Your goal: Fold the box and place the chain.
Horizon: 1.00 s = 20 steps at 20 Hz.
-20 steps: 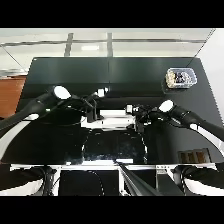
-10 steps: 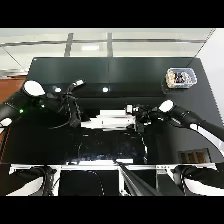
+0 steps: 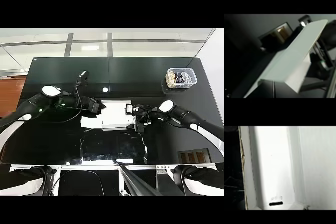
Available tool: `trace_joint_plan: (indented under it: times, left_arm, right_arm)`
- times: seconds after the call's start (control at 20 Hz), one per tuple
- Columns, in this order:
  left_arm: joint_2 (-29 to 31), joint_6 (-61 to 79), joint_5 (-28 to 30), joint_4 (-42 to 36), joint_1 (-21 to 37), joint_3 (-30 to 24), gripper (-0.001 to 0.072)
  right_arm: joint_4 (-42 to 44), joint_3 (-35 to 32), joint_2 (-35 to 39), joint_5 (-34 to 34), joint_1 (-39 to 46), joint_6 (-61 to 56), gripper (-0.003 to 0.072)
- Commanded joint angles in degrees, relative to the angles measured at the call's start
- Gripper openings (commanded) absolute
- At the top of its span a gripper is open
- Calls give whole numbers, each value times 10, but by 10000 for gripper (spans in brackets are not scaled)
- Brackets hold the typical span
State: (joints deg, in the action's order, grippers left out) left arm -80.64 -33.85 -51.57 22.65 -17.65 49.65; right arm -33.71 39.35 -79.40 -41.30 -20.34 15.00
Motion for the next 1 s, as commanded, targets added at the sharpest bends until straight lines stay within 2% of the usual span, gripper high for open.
trace_joint_plan:
  times: [0.0, 0.15, 0.35, 0.45, 0.6, 0.7, 0.75, 0.8, 0.85, 0.95]
  left_arm:
    - [-57, -1, 40, 39, -6, 26, 23]
    - [-83, -2, 19, 100, -6, 28, 23]
    - [-92, -2, 0, 106, -5, 31, 22]
    - [-70, -17, 2, 160, 6, 49, 19]
    - [27, -59, 2, 255, 27, 56, 19]
    - [111, -57, 6, 292, 39, 27, 20]
    - [148, -50, 9, 283, 46, 1, 24]
    - [178, -21, 10, 239, 52, -39, 25]
    - [194, 35, 0, 196, 56, -78, 25]
    - [191, 163, -27, 170, 50, -140, 27]
  right_arm:
    - [0, 0, 0, 0, 0, 0, 190]
    - [0, 0, 0, 0, 0, 0, 190]
    - [0, 0, 0, 1, 0, 0, 190]
    - [0, 0, 0, 1, 0, 0, 190]
    - [0, 0, 0, 0, 0, 0, 191]
    - [0, 0, 0, 0, 0, 0, 190]
    - [0, 0, 0, 0, 0, 0, 191]
    - [0, 0, 0, 0, 0, 0, 191]
    - [0, 0, 0, 0, 0, 0, 191]
    - [0, 0, 0, 0, 0, 0, 191]
